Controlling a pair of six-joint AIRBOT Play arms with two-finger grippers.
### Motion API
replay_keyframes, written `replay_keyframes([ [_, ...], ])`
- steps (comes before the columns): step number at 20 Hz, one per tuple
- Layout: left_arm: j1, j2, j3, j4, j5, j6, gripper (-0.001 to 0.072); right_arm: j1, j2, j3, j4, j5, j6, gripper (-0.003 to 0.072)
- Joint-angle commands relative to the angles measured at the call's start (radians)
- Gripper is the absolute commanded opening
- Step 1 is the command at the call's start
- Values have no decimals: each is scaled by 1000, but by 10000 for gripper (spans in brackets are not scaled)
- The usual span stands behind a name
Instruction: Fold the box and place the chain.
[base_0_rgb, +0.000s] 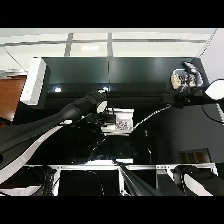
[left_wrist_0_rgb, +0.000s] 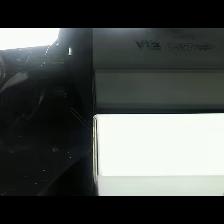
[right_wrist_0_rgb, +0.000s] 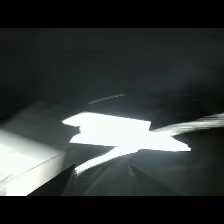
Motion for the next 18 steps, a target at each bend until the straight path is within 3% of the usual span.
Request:
replay_keyframes([
  [1, 1, 0, 1, 0, 0, 0, 30, -143, -68, -106, -261, -338, 185, 714],
  [3, 1, 0, 1, 0, 0, 0, 31, -180, -206, -42, -261, -367, 199, 713],
  [9, 1, 0, 1, 0, -3, 0, 31, -208, -594, 284, -258, -224, 202, 711],
  [10, 1, 0, 1, 0, -3, 0, 30, -208, -623, 312, -258, -196, 201, 641],
  [12, 1, 0, 1, 0, -2, 0, 31, -209, -637, 321, -262, -188, 190, 245],
  [13, 1, 0, 1, 0, -1, 0, 31, -209, -634, 321, -262, -186, 178, 121],
  [15, 1, 0, 1, 0, -2, 0, 30, -208, -612, 321, -257, -150, 127, 21],
  [18, 1, 0, 1, 0, 0, 0, 31, -206, -492, 321, -254, -50, 15, 20],
])
